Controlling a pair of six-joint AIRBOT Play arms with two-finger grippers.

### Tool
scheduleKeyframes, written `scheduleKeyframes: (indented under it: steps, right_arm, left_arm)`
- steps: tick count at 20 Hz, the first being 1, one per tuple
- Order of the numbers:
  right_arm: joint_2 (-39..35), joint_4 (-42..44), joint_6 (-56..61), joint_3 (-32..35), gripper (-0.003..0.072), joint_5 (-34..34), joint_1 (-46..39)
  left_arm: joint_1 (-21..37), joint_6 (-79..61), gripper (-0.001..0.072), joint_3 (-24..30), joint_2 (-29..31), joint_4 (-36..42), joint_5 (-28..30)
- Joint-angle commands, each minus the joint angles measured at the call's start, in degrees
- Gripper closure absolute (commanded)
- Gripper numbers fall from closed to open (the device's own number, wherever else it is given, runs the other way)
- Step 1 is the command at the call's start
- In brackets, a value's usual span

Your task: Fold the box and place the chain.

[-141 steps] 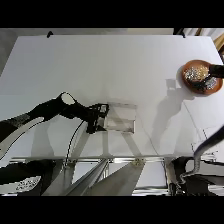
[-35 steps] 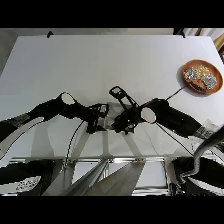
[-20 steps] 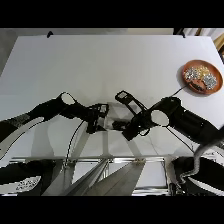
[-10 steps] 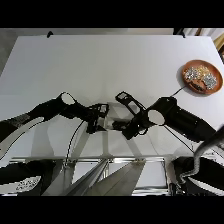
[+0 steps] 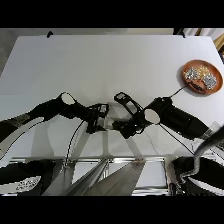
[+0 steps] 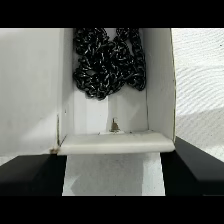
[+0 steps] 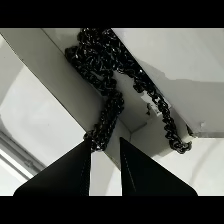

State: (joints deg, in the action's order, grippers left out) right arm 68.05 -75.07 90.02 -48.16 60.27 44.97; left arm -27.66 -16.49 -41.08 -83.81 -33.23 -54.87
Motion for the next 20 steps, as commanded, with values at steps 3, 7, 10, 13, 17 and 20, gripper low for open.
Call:
scheduleKeyframes:
  steps: [3,7,10,13,17,20]
  right_arm:
    - [0.09,1.38,-0.04,-0.02,0.0489,-0.68,0.02]
    - [0.31,1.84,-0.09,-0.02,0.0512,0.04,0.02]
    - [0.46,1.79,-0.09,0.02,0.0512,0.81,0.02]
    - [0.46,1.81,-0.09,0.02,0.0519,0.83,0.02]
    - [0.46,1.81,-0.09,0.02,0.0529,0.81,0.02]
    - [0.46,1.81,-0.09,0.02,0.0589,0.74,0.02]
  left_arm:
    - [0.07,0.00,0.0497,0.00,0.02,0.00,0.02]
    - [0.07,0.00,0.0497,0.00,0.02,0.00,0.00]
    - [0.07,0.00,0.0497,0.00,0.02,0.00,0.00]
    - [0.04,0.00,0.0497,0.00,0.02,0.00,0.02]
    - [0.04,0.00,0.0497,0.00,0.02,0.00,0.00]
    - [0.04,0.00,0.0497,0.00,0.02,0.00,0.00]
